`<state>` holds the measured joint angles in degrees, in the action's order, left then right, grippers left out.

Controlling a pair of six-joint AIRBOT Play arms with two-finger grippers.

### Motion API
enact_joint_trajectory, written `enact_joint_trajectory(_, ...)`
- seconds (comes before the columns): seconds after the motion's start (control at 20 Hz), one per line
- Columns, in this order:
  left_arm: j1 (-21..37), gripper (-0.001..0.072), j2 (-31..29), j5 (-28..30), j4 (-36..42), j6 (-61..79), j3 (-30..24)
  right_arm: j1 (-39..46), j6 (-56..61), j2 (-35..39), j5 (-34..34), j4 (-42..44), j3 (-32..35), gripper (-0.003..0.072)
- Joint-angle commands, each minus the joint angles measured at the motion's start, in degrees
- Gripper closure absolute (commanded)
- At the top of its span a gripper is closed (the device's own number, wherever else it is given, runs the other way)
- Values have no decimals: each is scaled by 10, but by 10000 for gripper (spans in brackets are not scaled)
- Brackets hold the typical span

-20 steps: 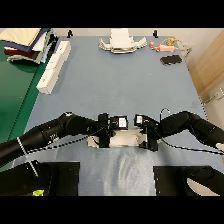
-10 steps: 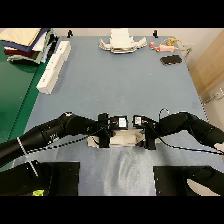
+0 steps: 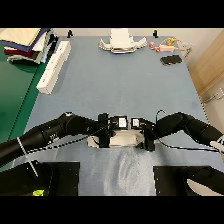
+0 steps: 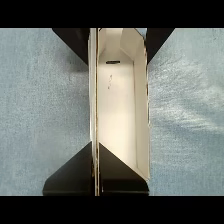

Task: Fold the box.

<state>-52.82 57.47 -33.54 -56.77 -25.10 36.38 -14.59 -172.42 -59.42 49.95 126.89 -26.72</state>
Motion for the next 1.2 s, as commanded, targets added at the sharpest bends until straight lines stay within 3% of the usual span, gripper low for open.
enact_joint_trajectory(0.0,0,695,0,0,0,0,0,-1,0,-4,0,-18,0,8)
enact_joint_trajectory(0.05,0,695,0,0,0,0,0,-2,0,-4,0,-23,0,76)
enact_joint_trajectory(0.1,0,695,0,0,0,0,0,-2,0,-4,2,-26,0,197)
enact_joint_trajectory(0.15,0,695,0,0,0,0,0,-2,0,-4,3,-26,0,203)
enact_joint_trajectory(0.65,0,695,0,0,0,0,0,-2,0,-4,15,-25,0,198)
enact_joint_trajectory(0.7,0,695,0,0,0,0,0,-2,0,-4,15,-21,0,119)
enact_joint_trajectory(0.75,0,695,0,0,0,0,0,-2,0,-3,15,-19,0,98)
enact_joint_trajectory(1.15,0,695,0,0,0,0,0,-3,0,5,-7,-13,16,99)
